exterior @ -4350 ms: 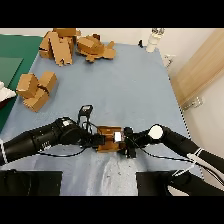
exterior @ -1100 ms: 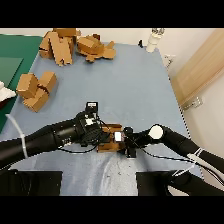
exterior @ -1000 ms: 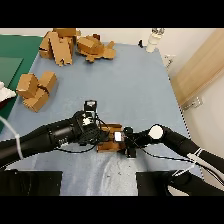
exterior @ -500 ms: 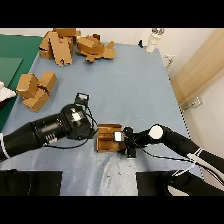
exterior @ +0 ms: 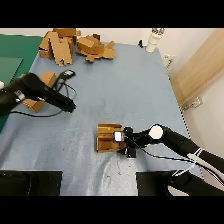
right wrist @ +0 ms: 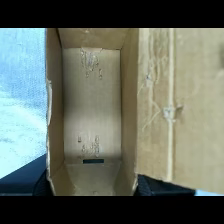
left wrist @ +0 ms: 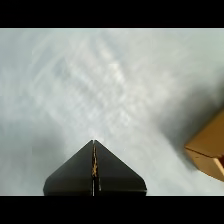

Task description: Fold the box.

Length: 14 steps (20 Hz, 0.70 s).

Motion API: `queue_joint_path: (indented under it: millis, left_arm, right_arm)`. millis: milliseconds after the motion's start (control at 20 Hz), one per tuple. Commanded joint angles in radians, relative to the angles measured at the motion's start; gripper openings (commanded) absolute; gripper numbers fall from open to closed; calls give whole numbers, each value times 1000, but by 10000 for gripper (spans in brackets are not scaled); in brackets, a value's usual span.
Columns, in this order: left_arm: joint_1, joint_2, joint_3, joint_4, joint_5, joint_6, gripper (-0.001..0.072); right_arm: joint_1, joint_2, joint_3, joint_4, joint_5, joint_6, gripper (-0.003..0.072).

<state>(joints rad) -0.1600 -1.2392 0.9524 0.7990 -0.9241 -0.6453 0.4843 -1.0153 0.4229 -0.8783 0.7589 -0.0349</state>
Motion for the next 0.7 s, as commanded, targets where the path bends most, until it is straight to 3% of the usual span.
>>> queue_joint_path:
  millis: [0, 150, 300, 450, 500, 550, 600, 650]
  left_arm:
    - [190, -52, -4, -578, -183, 742, 15]
    - [114, -46, -45, -540, -250, 856, 11]
    - [19, 40, -237, -555, -100, 1070, 10]
    - [-33, 98, -441, -601, -47, 1428, 16]
    - [-55, 98, -476, -600, -19, 1464, 63]
    - [-75, 98, -499, -601, 1, 1463, 387]
    - [-96, 98, -512, -602, 16, 1453, 623]
    - [-118, 98, -513, -596, 29, 1432, 659]
  right_arm:
    - [0, 0, 0, 0, 0, 0, 563]
    - [0, 0, 0, 0, 0, 0, 563]
    - [0, 0, 0, 0, 0, 0, 563]
    - [0, 0, 0, 0, 0, 0, 563]
    - [0, 0, 0, 0, 0, 0, 563]
    - [0, 0, 0, 0, 0, 0, 563]
    - [0, 0, 0, 0, 0, 0, 563]
    - [0, 0, 0, 0, 0, 0, 563]
